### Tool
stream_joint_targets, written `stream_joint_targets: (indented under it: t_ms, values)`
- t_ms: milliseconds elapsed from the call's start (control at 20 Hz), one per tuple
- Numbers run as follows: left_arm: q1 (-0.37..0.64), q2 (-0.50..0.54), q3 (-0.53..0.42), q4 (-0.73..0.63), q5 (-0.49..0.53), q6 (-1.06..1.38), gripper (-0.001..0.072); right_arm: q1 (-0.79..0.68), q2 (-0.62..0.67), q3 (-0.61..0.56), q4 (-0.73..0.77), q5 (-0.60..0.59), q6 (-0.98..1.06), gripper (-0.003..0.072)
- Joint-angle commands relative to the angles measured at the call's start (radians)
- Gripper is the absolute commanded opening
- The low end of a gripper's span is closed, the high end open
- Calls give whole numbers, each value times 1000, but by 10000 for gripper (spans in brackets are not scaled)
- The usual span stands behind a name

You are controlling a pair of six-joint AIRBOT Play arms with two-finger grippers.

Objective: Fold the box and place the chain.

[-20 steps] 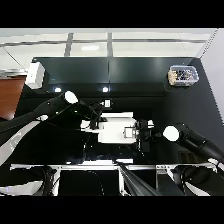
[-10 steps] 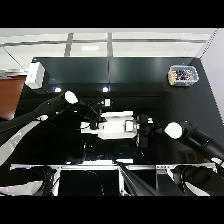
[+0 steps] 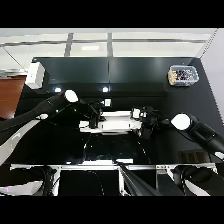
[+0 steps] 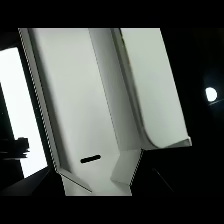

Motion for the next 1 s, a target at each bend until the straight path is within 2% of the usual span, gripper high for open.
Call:
stream_joint_targets:
  t_ms: [0, 250, 350, 550, 950]
  values:
    - [-1, -1, 9, 10, -9, -1, 24, -17, -39, 2, 134, -19, -145, 707]
    - [-1, -1, 9, 10, -8, -1, 23, -57, -93, 2, 249, -36, -257, 707]
    - [-1, -1, 9, 10, -8, -1, 23, -77, -103, 2, 261, -6, -272, 707]
    - [-1, -3, 9, 10, -7, -1, 24, -82, -140, 1, 360, 76, -428, 707]
    - [0, -23, 9, 10, -8, -7, 23, -82, -256, 1, 367, 69, -496, 707]
